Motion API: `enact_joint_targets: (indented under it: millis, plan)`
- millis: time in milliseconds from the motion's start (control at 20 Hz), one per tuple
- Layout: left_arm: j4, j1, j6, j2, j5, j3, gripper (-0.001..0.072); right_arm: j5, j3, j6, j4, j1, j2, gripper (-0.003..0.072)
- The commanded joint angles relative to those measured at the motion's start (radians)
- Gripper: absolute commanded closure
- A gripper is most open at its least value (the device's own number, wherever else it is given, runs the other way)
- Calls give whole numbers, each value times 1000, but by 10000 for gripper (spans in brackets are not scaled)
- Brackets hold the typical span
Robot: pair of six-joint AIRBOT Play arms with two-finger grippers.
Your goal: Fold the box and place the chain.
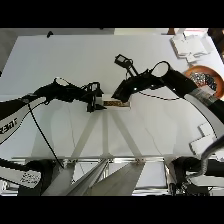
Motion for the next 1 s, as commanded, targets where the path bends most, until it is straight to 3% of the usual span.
enact_joint_targets:
  millis: [0, 100, 250, 600, 950]
  plan:
    - [0, 0, 0, 0, 0, 0, 373, -98, 2, -36, -147, 60, 10, 348]
    - [0, 0, 0, 0, 0, 0, 373, -155, -2, -35, -244, 86, 39, 348]
    - [0, 0, 0, 0, 0, 0, 373, -248, -45, -35, -270, 103, 87, 349]
    - [0, 0, 0, 0, 0, 0, 373, -258, -127, -35, -282, 150, 104, 350]
    - [0, 0, 0, 0, 0, 0, 373, -268, -130, -35, -292, 155, 142, 350]
